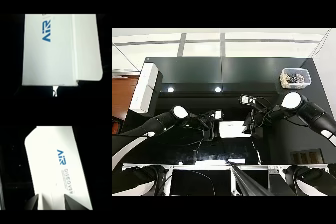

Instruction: Fold the box and place the chain.

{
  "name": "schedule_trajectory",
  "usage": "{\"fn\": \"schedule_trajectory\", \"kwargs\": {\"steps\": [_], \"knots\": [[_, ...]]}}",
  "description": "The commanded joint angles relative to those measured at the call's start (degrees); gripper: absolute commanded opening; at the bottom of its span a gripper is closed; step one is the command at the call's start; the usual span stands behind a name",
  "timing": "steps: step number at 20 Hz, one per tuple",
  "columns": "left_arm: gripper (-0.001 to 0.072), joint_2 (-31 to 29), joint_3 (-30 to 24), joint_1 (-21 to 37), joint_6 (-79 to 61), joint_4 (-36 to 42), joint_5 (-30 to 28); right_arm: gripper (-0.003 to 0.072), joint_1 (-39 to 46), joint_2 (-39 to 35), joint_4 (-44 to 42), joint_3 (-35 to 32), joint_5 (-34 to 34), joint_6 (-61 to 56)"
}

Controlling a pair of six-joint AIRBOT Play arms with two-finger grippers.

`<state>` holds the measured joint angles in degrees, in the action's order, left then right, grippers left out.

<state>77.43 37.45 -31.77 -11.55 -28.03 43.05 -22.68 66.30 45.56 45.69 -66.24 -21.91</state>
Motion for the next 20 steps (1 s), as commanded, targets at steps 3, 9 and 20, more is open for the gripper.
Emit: {"fn": "schedule_trajectory", "kwargs": {"steps": [3,9,20], "knots": [[0.0422,0.04,0.02,-0.04,0.0,0.0,-0.02,0.0383,-0.26,0.02,3.32,0.0,2.1,-1.05],[0.0421,0.04,0.02,-0.04,0.0,0.0,0.0,0.0385,-0.24,-0.94,4.28,0.74,3.21,-0.81],[0.0421,0.04,0.02,-0.04,0.0,0.0,0.0,0.0435,-1.07,-1.64,8.15,1.4,3.48,-1.16]]}}
